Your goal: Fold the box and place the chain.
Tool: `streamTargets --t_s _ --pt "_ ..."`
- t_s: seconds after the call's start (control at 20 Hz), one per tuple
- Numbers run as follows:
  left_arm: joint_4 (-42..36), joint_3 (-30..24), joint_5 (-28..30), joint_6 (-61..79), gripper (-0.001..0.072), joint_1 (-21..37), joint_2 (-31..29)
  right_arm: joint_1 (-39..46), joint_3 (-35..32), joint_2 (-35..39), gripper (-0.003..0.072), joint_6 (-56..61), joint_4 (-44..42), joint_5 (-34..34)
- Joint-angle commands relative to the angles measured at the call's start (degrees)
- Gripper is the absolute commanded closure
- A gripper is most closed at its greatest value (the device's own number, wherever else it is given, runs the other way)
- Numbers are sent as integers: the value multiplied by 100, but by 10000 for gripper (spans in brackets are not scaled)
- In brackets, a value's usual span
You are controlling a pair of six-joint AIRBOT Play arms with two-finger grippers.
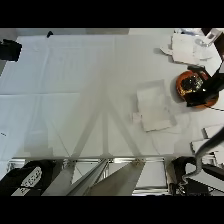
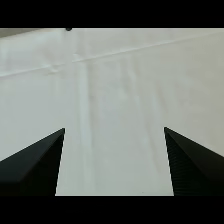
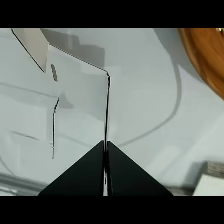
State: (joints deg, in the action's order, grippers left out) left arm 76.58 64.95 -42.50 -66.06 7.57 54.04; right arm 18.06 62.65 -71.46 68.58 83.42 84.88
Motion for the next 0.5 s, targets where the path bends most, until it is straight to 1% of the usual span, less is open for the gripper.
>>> streamTargets --t_s 0.0,0.1,0.2,0.35,0.45 --pt "0 4 2 2 14 2 -2 -568 7 348 677 -208 -1137 -1073" --pt "0 4 2 2 14 0 -2 -785 7 372 677 -476 -1829 -1423" --pt "0 4 2 2 14 2 -2 -988 7 369 677 -710 -2288 -1836" --pt "0 4 2 2 14 0 -2 -1296 7 332 677 -866 -2682 -2730" --pt "0 4 2 2 14 0 -2 -1519 4 256 677 -868 -2756 -3180"
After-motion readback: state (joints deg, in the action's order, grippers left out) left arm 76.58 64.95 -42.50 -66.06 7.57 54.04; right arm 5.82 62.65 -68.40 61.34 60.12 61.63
